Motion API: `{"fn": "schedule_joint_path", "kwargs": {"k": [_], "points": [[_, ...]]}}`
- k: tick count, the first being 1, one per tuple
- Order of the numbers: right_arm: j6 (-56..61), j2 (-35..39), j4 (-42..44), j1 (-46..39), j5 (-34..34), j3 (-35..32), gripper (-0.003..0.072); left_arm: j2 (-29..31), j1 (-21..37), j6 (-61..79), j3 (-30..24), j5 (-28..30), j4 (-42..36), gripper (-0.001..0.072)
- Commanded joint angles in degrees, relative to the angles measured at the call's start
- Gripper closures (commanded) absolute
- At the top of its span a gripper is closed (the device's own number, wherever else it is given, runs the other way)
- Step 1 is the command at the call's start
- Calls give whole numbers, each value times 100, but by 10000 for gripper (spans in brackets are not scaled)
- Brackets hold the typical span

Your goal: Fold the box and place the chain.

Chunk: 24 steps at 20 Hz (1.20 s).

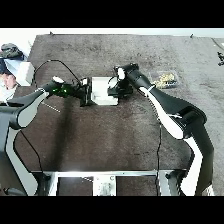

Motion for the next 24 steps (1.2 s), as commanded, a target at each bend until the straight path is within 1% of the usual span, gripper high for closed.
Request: {"fn": "schedule_joint_path", "kwargs": {"k": [1,3,4,5,7,8,10,11,12,13,14,20,24], "points": [[162,-11,-17,37,-20,4,415,4,7,0,-2,2,4,363],[199,-11,-74,61,-22,4,418,4,7,0,-2,2,4,363],[197,-11,-94,74,-22,4,564,4,4,0,-2,2,4,363],[199,-11,-90,83,-63,4,620,4,7,0,-2,2,4,363],[238,-11,-72,107,-133,4,620,4,4,0,-2,2,4,363],[236,-11,-72,120,-131,4,662,4,7,0,-2,2,4,363],[236,-11,-72,133,-133,4,673,4,4,0,-2,2,4,363],[238,-11,-72,133,-136,4,665,4,4,0,-2,2,4,363],[238,-9,-72,133,-133,4,587,4,7,0,-2,2,4,363],[236,-4,-72,133,-129,4,419,4,7,0,-2,2,4,363],[236,9,-72,133,-129,4,395,4,4,0,-2,2,4,363],[210,181,-31,133,-107,4,392,4,7,0,-2,2,4,363],[-264,514,-162,125,-103,4,393,4,7,0,-2,2,4,363]]}}
